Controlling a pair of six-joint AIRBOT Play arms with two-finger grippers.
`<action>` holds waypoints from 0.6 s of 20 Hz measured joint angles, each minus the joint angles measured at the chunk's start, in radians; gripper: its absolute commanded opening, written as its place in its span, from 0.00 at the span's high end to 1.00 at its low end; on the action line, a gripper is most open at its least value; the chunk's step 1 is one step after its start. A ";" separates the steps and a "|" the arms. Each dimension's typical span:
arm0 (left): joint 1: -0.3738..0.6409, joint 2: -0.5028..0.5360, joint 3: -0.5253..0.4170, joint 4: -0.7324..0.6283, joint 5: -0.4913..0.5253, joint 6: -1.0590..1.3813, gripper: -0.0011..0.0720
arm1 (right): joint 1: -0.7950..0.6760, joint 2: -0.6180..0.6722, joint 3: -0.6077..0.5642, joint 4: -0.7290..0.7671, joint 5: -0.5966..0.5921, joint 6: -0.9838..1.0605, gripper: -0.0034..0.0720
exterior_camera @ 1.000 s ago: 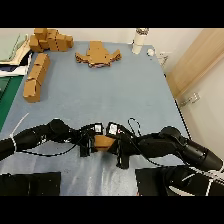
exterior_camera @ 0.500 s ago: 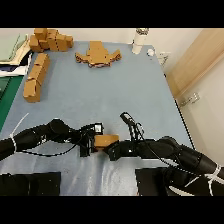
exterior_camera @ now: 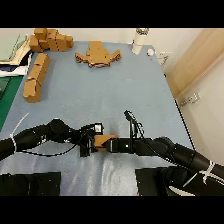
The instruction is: Fold the box.
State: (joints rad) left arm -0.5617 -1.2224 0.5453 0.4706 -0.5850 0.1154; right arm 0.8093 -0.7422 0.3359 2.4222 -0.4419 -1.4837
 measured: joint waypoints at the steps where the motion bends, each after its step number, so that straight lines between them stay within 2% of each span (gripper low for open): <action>1: 0.000 0.000 0.000 0.000 0.000 0.000 0.27 | 0.000 -0.004 0.000 0.000 0.002 0.002 0.95; 12: 0.000 0.000 0.000 0.001 0.000 0.002 0.27 | 0.002 -0.090 0.000 0.001 0.012 0.010 0.95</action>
State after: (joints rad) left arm -0.5617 -1.2224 0.5453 0.4717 -0.5854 0.1169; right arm 0.8116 -0.8322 0.3359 2.4233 -0.4301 -1.4738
